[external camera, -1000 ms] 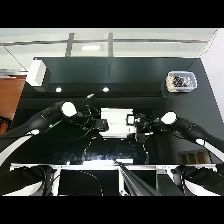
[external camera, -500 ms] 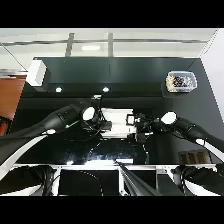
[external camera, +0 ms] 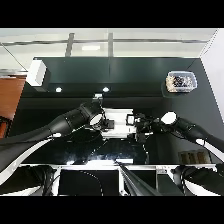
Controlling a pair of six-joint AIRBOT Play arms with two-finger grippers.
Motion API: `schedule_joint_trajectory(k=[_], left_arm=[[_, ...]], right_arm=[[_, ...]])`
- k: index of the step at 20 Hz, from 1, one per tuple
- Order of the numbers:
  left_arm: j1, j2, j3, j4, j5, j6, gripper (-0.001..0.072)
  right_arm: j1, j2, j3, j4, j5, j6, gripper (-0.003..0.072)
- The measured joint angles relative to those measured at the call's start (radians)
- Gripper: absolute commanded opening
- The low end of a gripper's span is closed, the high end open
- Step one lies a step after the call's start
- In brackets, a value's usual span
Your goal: Fold the box and place the chain.
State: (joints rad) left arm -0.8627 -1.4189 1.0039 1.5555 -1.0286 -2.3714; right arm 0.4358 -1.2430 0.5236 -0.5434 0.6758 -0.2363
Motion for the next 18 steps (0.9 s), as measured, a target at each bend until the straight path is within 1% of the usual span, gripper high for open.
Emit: schedule_joint_trajectory(k=[2,8,16,18], left_arm=[[-0.001,0.0,0.001,-0.001,0.016,-0.008,0.0264],[-0.001,-0.004,0.002,-0.002,0.018,-0.018,0.0265],[-0.001,-0.029,0.003,-0.008,-0.003,-0.018,0.0264],[-0.001,-0.039,0.012,-0.015,-0.006,-0.018,0.0234]], right_arm=[[0.0,0.0,0.0,0.0,0.0,0.0,0.0317],[0.0,0.0,0.0,0.0,0.0,0.0,0.0317],[0.0,0.0,0.0,0.0,0.0,0.0,0.0317],[0.0,0.0,0.0,0.0,0.0,0.0,0.0317]])
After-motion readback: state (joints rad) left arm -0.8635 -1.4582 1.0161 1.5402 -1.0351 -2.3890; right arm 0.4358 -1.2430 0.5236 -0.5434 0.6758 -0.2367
